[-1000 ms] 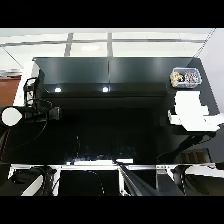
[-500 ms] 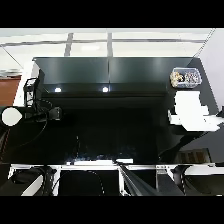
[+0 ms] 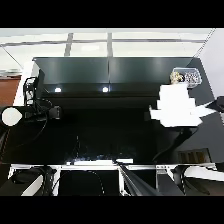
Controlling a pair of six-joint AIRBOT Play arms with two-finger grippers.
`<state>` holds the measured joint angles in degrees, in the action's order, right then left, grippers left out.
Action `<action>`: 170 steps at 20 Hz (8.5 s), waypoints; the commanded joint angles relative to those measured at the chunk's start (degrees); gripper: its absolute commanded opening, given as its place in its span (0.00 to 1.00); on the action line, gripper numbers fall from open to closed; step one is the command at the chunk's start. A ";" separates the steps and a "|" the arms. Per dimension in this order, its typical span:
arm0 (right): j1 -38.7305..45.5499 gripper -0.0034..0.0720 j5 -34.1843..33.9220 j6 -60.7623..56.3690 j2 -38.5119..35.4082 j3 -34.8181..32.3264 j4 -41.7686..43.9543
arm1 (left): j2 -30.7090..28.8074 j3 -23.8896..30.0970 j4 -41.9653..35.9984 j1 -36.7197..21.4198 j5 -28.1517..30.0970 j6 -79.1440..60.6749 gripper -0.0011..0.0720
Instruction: Fold the box and place the chain.
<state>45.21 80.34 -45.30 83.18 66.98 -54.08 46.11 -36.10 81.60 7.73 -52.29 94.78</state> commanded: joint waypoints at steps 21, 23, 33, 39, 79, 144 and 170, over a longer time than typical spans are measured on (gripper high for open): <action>-54.97 0.06 -40.94 15.93 -32.37 -54.45 51.39 | 34.88 -12.59 -54.34 0.07 -9.14 -44.11 0.98; -55.21 0.06 -40.92 15.93 -32.37 -54.45 52.17 | 38.53 -13.44 -53.79 0.28 -12.66 -44.92 0.98; -55.21 0.06 -39.63 15.93 -32.37 -54.45 52.57 | 51.45 -21.40 -51.98 2.97 -30.75 -54.31 0.85; -55.21 0.06 -39.63 15.85 -32.37 -54.45 52.57 | 52.04 -24.48 -50.42 4.26 -31.41 -62.27 0.67; -52.70 0.83 -24.81 18.43 -34.18 -30.73 9.73 | 25.03 -6.86 -44.41 11.78 -3.54 -86.90 0.05; -64.50 0.99 -41.40 57.79 -21.09 -37.79 23.39 | 39.52 -13.90 -39.78 20.06 2.25 -99.56 0.05; -65.33 0.99 -38.38 65.33 -12.96 -37.64 24.48 | 39.52 -13.90 -39.87 20.04 2.16 -99.54 0.05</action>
<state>-20.05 41.95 19.55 69.89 29.23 -29.47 85.67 -49.93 41.78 27.75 -50.22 -4.78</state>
